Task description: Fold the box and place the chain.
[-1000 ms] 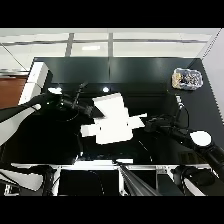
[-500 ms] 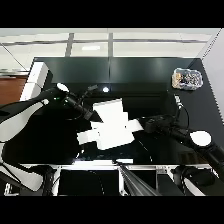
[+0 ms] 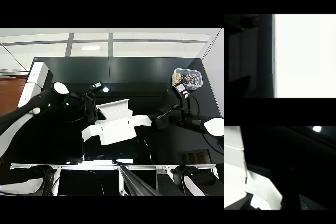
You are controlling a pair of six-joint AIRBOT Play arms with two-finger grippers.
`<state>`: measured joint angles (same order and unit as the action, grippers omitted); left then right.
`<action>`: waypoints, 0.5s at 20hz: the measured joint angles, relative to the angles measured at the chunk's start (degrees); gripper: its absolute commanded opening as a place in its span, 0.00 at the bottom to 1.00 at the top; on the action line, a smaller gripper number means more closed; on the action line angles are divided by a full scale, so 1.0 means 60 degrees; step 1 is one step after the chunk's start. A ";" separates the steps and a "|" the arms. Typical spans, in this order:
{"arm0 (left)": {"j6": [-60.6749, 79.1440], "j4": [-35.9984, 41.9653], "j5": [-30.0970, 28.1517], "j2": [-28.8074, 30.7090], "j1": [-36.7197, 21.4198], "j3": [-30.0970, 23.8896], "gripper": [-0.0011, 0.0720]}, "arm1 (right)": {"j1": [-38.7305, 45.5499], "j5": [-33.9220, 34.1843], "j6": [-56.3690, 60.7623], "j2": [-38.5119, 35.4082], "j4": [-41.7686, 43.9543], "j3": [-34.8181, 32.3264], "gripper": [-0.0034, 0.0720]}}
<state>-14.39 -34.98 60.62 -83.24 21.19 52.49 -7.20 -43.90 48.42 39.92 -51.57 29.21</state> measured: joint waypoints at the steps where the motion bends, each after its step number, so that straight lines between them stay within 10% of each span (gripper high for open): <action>1: 0.0459 -0.0022 -0.0477 0.0193 0.0175 -0.0208 0.05 | 0.0044 0.0040 -0.0004 0.0004 -0.0146 0.0073 0.94; 10: 0.2896 -0.0157 -0.1931 0.0124 0.1118 -0.0732 0.05 | -0.0302 0.0623 -0.0189 0.0095 0.0109 -0.0488 0.94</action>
